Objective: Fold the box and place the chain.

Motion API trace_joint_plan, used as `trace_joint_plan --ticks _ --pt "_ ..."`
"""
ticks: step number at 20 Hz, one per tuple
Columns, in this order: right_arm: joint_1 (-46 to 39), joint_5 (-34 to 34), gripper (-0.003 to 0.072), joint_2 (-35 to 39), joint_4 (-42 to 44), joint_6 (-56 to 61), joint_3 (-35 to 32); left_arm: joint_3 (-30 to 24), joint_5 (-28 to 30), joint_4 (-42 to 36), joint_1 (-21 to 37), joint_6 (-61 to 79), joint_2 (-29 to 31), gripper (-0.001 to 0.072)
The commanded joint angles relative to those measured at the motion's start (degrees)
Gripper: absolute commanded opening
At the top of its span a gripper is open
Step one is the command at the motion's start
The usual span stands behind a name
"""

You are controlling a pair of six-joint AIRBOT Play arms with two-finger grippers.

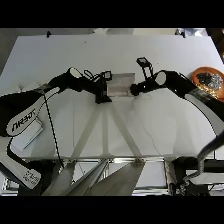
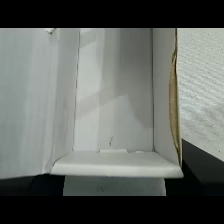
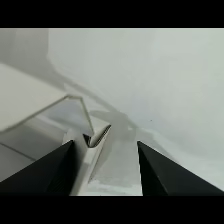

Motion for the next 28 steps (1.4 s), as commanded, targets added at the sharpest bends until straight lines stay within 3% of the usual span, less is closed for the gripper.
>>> trace_joint_plan --ticks 1,8,13,21,28 --pt "1.66 1.57 0.0399 -0.07 -4.76 6.36 2.62 -0.02 -0.02 0.02 -0.02 0.0 0.0 0.0396" --pt "5.18 6.23 0.0398 -4.39 -9.79 8.94 5.25 -0.02 -0.02 0.0 -0.02 0.02 0.0 0.0396" --pt "5.84 9.86 0.033 -5.35 -17.38 17.07 5.25 -0.02 -0.04 0.0 -0.02 0.02 0.0 0.0396" --pt "6.8 9.97 0.0345 -5.35 -15.41 21.31 7.3 -0.02 -0.02 0.02 -0.02 0.02 0.0 0.0396" --pt "6.91 19.06 0.0344 -8.5 -15.26 24.26 16.79 -0.02 -0.02 0.02 -0.02 0.0 0.0 0.0396"
